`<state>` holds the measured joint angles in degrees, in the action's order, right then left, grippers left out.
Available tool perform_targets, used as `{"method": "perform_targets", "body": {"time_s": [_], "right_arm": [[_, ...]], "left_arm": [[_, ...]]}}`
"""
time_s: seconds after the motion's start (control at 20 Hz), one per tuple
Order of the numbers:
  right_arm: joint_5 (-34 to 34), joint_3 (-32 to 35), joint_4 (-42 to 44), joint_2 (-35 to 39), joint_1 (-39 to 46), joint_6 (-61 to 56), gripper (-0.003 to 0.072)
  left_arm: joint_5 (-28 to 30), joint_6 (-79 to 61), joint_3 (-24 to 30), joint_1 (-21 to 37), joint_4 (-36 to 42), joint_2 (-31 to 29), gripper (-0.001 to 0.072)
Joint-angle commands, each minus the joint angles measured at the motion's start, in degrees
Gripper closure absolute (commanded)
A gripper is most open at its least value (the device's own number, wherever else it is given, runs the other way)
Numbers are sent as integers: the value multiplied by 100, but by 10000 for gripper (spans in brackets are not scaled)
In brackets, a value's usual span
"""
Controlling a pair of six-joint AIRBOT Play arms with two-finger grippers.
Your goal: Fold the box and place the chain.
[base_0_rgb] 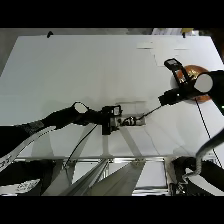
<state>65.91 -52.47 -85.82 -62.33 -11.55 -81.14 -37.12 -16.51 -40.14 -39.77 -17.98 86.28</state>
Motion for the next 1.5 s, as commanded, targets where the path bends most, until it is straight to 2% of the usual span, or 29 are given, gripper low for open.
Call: {"method": "perform_targets", "body": {"time_s": [0.0,0.1,0.45,0.9,1.25,1.3,1.4,1.45], "right_arm": [[-59,-20,-498,-599,48,-793,663],[-289,-20,-503,-870,48,-1362,397],[-466,-7,-518,-1582,42,-2741,378],[-632,22,-518,-1954,44,-2951,378],[-658,33,-442,-2076,42,-2966,393],[-656,39,-407,-2103,42,-2946,426],[-463,39,-389,-2100,42,-2594,671],[-299,39,-393,-2085,42,-2352,667]], "left_arm": [[2,-2,2,4,0,-4,609],[0,-2,2,4,0,-4,609],[2,-2,2,4,0,-4,609],[2,-2,2,4,0,-4,609],[4,-2,2,4,0,-4,609],[2,-2,2,4,0,-4,609],[2,-2,2,4,0,-4,609],[2,-2,2,4,0,-4,609]]}}
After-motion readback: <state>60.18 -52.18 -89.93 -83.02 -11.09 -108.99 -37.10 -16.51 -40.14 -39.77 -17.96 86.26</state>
